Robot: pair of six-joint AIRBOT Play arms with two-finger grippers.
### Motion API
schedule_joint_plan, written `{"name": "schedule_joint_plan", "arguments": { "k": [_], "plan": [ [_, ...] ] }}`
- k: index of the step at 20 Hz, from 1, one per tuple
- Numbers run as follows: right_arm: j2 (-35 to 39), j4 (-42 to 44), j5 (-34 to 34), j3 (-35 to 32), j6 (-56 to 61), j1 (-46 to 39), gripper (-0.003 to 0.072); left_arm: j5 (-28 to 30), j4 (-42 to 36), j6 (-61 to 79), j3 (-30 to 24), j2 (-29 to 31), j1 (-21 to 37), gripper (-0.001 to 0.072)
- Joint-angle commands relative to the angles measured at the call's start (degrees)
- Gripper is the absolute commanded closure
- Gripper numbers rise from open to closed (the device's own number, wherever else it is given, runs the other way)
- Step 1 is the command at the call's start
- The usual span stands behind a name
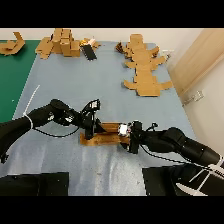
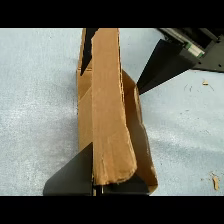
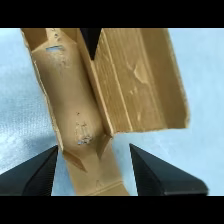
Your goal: Fold the box.
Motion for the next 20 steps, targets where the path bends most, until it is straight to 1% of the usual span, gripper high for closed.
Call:
{"name": "schedule_joint_plan", "arguments": {
  "k": [1, 4, 9, 12, 20],
  "plan": [
    [-4.13, 14.53, -5.86, 2.64, -18.4, -5.55, -0.0029, 0.0, 0.0, 0.0, -0.02, 0.02, 0.02, 0.0698],
    [-9.44, 16.76, -9.44, 6.01, -23.96, -7.58, -0.0029, 0.0, 0.0, 0.0, -0.02, 0.02, 0.02, 0.0698],
    [-16.11, 18.23, -10.99, 9.09, -28.74, -9.35, -0.0029, 0.0, 0.0, 0.0, -0.02, 0.02, 0.02, 0.0698],
    [-17.68, 17.9, -10.82, 9.49, -29.33, -9.35, -0.0028, 0.0, 0.0, 0.0, -0.02, 0.02, 0.02, 0.0698],
    [-17.75, 17.33, -10.62, 9.55, -28.24, -9.33, -0.0022, 0.0, 0.0, 0.0, -0.02, 0.02, 0.02, 0.0698]
  ]
}}
